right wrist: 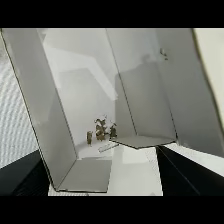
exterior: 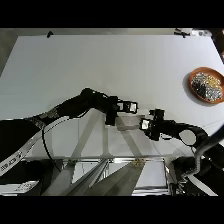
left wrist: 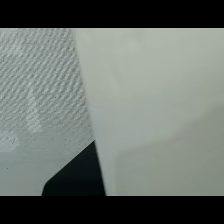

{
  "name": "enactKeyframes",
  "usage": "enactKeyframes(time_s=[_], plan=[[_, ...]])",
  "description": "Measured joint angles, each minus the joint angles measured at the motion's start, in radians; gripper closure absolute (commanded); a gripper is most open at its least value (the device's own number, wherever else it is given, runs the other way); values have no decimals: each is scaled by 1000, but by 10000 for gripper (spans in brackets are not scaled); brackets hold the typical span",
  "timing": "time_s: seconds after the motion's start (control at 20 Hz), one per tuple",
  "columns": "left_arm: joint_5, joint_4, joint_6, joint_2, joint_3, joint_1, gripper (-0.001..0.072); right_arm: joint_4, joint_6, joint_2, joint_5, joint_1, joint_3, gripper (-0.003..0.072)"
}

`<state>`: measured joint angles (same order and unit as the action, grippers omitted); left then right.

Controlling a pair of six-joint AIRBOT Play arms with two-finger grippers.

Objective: Fold the box and place the chain.

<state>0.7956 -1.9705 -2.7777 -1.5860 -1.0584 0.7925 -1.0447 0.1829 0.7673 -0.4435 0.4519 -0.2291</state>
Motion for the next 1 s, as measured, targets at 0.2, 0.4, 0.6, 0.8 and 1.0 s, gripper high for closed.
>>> enactKeyframes(time_s=[0.2,0.4,0.6,0.8,1.0], plan=[[0,0,1,0,0,0,695,-5,3,0,-36,0,-29,-4],[1,0,0,0,0,0,695,3,3,0,-91,-59,-56,-4],[1,0,0,0,0,0,695,21,-1,0,-182,-156,-68,-4],[1,0,0,0,0,0,695,61,-45,30,-243,-192,-73,-4],[1,0,0,0,0,0,695,127,-133,121,-265,-206,-111,-4]])
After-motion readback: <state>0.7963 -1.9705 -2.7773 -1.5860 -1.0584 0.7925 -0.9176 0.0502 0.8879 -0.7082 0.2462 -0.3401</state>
